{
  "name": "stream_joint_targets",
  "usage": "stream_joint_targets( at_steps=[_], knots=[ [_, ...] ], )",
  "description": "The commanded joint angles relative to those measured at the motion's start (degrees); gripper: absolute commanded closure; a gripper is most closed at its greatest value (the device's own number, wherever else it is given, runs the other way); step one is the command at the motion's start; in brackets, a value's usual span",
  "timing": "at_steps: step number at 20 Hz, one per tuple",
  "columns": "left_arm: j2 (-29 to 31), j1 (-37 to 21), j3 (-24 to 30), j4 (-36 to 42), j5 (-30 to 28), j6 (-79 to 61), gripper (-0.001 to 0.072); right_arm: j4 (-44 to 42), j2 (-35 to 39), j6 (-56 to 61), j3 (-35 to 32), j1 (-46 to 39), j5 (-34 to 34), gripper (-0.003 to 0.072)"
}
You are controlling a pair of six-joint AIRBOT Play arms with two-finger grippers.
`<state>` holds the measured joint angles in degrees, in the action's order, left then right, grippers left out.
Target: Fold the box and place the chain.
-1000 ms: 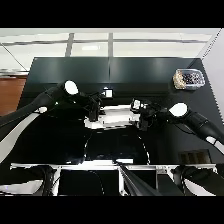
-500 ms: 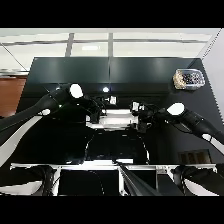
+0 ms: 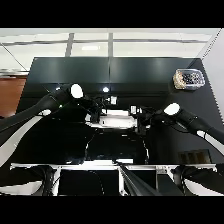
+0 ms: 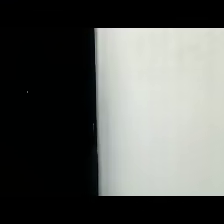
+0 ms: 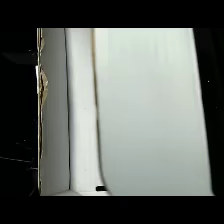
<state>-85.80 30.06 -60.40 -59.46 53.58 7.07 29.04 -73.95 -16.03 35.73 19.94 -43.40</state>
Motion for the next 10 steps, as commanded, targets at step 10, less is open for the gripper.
stream_joint_targets(
  at_steps=[10],
  knots=[
    [-0.04, 0.04, 0.00, -0.07, -0.04, 0.39, 0.0684, 0.02, -2.14, -0.31, -0.04, 0.07, 0.92, -0.0020]
  ],
)
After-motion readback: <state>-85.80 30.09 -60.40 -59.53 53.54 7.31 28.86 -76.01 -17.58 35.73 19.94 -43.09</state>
